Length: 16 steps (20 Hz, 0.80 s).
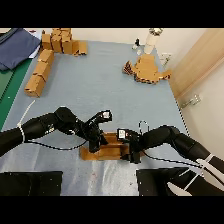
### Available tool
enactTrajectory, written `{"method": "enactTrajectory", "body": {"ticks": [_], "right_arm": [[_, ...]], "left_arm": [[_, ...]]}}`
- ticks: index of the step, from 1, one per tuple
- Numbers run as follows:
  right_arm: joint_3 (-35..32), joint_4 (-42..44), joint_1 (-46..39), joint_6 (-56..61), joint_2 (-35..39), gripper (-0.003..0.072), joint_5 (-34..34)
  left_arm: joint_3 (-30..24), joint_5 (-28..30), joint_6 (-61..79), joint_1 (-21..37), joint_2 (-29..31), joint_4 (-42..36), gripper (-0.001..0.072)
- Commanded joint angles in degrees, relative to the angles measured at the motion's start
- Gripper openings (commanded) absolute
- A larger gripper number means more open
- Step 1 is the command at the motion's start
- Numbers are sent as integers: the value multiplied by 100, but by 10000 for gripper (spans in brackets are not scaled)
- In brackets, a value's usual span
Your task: Fold the box.
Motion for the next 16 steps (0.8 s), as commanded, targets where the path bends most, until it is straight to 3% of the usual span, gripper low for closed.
{"method": "enactTrajectory", "body": {"ticks": [1,9,16], "right_arm": [[-4,72,9,-498,-133,711,22],[-39,79,9,-553,-212,701,46],[-129,46,326,-555,-236,699,452]], "left_arm": [[2,0,2,2,-2,0,13],[2,2,2,2,-2,0,13],[2,2,2,2,-2,0,12]]}}
